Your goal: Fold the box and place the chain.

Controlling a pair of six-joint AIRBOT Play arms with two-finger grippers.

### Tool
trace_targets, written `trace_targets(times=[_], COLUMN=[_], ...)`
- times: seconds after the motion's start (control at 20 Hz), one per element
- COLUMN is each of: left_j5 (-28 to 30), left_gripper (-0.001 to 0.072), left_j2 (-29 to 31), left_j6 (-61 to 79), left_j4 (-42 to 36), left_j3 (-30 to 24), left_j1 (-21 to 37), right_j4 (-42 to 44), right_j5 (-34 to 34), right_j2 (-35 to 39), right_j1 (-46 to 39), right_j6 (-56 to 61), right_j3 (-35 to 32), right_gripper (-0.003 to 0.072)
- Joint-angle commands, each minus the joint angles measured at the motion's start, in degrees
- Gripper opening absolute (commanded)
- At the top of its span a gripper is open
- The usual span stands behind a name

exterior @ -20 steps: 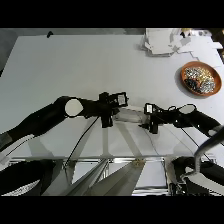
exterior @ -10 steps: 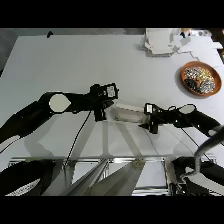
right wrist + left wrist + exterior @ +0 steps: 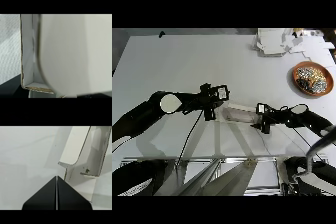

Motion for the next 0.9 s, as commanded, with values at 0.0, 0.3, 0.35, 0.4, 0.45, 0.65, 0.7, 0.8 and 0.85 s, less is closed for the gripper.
trace_targets(times=[0.0,0.3,0.35,0.4,0.45,0.65,0.7,0.8,0.85], left_j5=[0.20,0.22,0.22,0.22,0.22,0.22,0.20,0.13,0.00], left_gripper=[0.0008,0.0008,0.0008,0.0008,0.0008,0.0008,0.0008,0.0008,0.0008], left_j2=[0.02,-0.04,-0.04,-0.04,-0.04,-0.04,-0.04,-0.04,-0.04], left_j6=[-0.04,-0.04,-0.04,-0.04,-0.04,-0.04,-0.04,-0.04,-0.04], left_j4=[0.26,0.24,0.24,0.24,0.24,0.22,0.20,0.15,0.17], left_j3=[-0.04,-0.04,-0.04,-0.04,-0.04,-0.04,-0.04,-0.04,-0.04], left_j1=[0.07,0.04,0.04,0.04,0.04,0.04,0.04,0.02,0.02], right_j4=[-0.02,-0.37,-1.29,-3.37,-6.27,-9.29,-9.29,-9.29,-9.29], right_j5=[0.00,2.27,2.62,2.95,3.39,3.52,3.37,3.26,3.08], right_j2=[0.11,0.11,0.11,0.17,0.33,0.39,0.39,0.39,0.39], right_j1=[-0.02,-0.02,-0.02,-0.02,-0.02,-0.02,-0.02,-0.02,-0.02], right_j6=[0.02,0.02,0.00,0.00,0.00,0.00,0.00,0.00,-0.02], right_j3=[0.00,0.00,0.00,0.00,0.00,0.00,0.00,0.00,0.00], right_gripper=[0.0470,0.0469,0.0470,0.0471,0.0471,0.0470,0.0470,0.0471,0.0471])
